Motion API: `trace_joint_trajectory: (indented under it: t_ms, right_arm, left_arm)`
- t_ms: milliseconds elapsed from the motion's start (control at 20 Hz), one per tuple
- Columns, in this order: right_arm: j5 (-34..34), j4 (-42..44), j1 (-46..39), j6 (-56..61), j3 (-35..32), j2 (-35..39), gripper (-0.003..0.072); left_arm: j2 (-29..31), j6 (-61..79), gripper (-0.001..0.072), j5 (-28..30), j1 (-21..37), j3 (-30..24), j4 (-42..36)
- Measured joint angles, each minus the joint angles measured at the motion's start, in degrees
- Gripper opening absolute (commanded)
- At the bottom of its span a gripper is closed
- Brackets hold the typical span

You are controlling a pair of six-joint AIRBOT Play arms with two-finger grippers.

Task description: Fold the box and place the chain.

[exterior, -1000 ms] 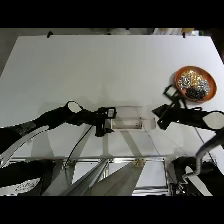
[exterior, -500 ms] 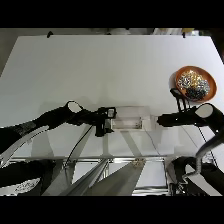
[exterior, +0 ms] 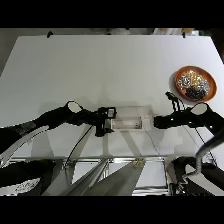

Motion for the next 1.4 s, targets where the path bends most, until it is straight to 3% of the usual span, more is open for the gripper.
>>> trace_joint_trajectory:
  t_ms: [200, 250, 300, 400, 450, 600, 650, 800, 850, 900, 1000, 1150, 1400]
  right_arm:
    - [0.9, 3.1, 0.0, -2.1, -0.3, 1.1, 0.0019]
    - [1.2, 3.9, 0.0, -2.6, -0.4, 1.8, 0.0050]
    - [1.7, 4.7, 0.0, -3.1, -0.4, 2.6, 0.0127]
    - [2.7, 6.6, 0.0, -3.9, -0.5, 4.3, 0.0136]
    - [3.3, 7.6, 0.0, -4.3, -0.5, 5.2, 0.0194]
    - [4.9, 10.0, 0.0, -5.4, -0.5, 6.6, 0.0213]
    - [5.3, 10.5, 0.0, -5.6, -0.5, 6.9, 0.0255]
    - [5.9, 11.5, 1.3, -6.1, -0.5, 7.3, 0.0260]
    - [5.8, 11.8, 2.2, -6.3, -0.5, 7.3, 0.0271]
    - [5.4, 11.9, 3.1, -6.3, -0.5, 7.4, 0.0330]
    - [3.7, 12.0, 5.2, -6.1, -0.4, 7.4, 0.0333]
    - [0.1, 9.0, 9.4, -1.7, 0.7, 7.5, 0.0337]
    - [-3.6, -2.8, 17.9, 14.6, 6.1, 6.3, 0.0338]
  left_arm:
    - [0.0, 0.0, 0.0271, 0.0, 0.0, 0.0, 0.0]
    - [0.0, 0.0, 0.0271, 0.0, 0.0, 0.0, 0.0]
    - [0.0, 0.0, 0.0271, 0.0, 0.0, 0.0, 0.0]
    - [0.0, 0.0, 0.0271, 0.0, 0.0, 0.0, 0.0]
    - [0.0, 0.0, 0.0271, 0.0, 0.0, 0.0, 0.0]
    - [0.0, 0.0, 0.0271, 0.0, 0.0, 0.0, 0.0]
    - [0.0, 0.0, 0.0271, 0.0, 0.0, 0.0, 0.0]
    - [0.0, 0.0, 0.0271, 0.0, 0.0, 0.0, 0.0]
    - [0.0, 0.0, 0.0271, 0.0, 0.0, 0.0, 0.0]
    - [0.0, 0.0, 0.0271, 0.0, 0.0, 0.0, 0.0]
    - [0.0, 0.0, 0.0271, 0.0, 0.0, 0.0, 0.0]
    - [0.0, 0.0, 0.0271, 0.0, 0.0, 0.0, 0.0]
    - [0.0, 0.0, 0.0271, 0.0, 0.0, 0.0, 0.0]
